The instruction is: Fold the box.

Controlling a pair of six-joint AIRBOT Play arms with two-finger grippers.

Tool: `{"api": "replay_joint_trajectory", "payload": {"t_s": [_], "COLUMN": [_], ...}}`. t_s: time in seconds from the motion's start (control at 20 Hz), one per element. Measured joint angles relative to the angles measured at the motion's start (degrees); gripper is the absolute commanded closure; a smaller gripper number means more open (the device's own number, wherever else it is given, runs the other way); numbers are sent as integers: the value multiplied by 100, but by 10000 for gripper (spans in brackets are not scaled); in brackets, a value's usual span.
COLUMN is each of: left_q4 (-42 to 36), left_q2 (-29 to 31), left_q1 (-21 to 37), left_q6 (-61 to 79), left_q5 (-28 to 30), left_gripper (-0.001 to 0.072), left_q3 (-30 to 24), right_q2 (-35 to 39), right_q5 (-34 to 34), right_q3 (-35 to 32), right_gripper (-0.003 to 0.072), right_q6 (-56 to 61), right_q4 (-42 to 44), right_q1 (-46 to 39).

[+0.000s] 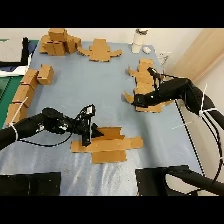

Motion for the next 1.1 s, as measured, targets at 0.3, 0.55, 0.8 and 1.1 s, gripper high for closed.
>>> {"api": "replay_joint_trajectory", "payload": {"t_s": [0.3,0.55,0.8,1.1], "left_q4": [-11,-13,-15,-15], "left_q2": [-2,0,-2,-2], "left_q1": [0,0,0,0], "left_q6": [-26,-28,-28,-28], "left_q5": [2,2,2,0], "left_gripper": [700,700,700,700], "left_q3": [0,0,0,0], "right_q2": [662,1893,2861,2647], "right_q5": [-1084,-1567,-793,243], "right_q3": [-114,-901,-2068,-2573], "right_gripper": [681,682,266,153], "right_q6": [1558,2623,2236,1231], "right_q4": [-1757,-2612,-2747,-3143], "right_q1": [1259,2990,4782,6196]}}
